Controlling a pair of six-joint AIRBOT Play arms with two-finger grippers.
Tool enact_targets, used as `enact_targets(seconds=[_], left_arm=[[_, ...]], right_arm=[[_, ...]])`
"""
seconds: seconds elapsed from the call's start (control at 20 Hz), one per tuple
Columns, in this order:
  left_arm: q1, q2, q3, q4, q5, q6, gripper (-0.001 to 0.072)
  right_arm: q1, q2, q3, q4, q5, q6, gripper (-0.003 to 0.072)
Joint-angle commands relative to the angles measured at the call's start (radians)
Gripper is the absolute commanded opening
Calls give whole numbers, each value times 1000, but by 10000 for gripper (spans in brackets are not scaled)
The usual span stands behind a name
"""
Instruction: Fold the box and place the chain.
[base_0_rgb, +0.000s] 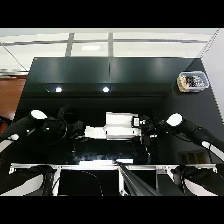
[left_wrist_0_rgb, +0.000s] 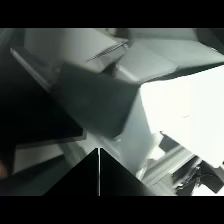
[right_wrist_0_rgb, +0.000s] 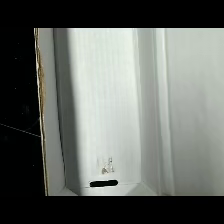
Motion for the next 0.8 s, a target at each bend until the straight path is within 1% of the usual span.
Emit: enact_targets(seconds=[0.0,0.15,0.25,0.3,0.35,0.4,0.45,0.5,0.55,0.6,0.7,0.75], left_arm=[[-64,-42,-5,-161,31,148,27],[-67,-65,-4,-292,6,320,27],[-66,-65,8,-297,-33,346,30],[-64,-65,19,-293,-60,356,56],[-63,-65,29,-288,-79,361,142],[-63,-64,39,-286,-87,361,183],[-63,-64,47,-283,-95,362,185],[-63,-64,54,-283,-103,364,310],[-63,-64,63,-284,-115,368,615],[-63,-64,71,-285,-135,367,710],[-66,-64,91,-284,-181,367,710],[-71,-64,98,-284,-185,362,705]], right_arm=[[0,-1,0,0,0,0,170],[0,-1,0,0,0,0,170],[0,-1,0,0,0,0,170],[0,-1,0,0,0,0,170],[0,-1,0,0,0,0,170],[0,-1,0,0,0,0,170],[0,-1,0,0,0,0,170],[0,-1,0,0,0,0,170],[0,-1,0,0,0,0,170],[0,-1,0,0,0,0,170],[0,-1,0,0,0,0,170],[0,-1,0,0,0,0,170]])
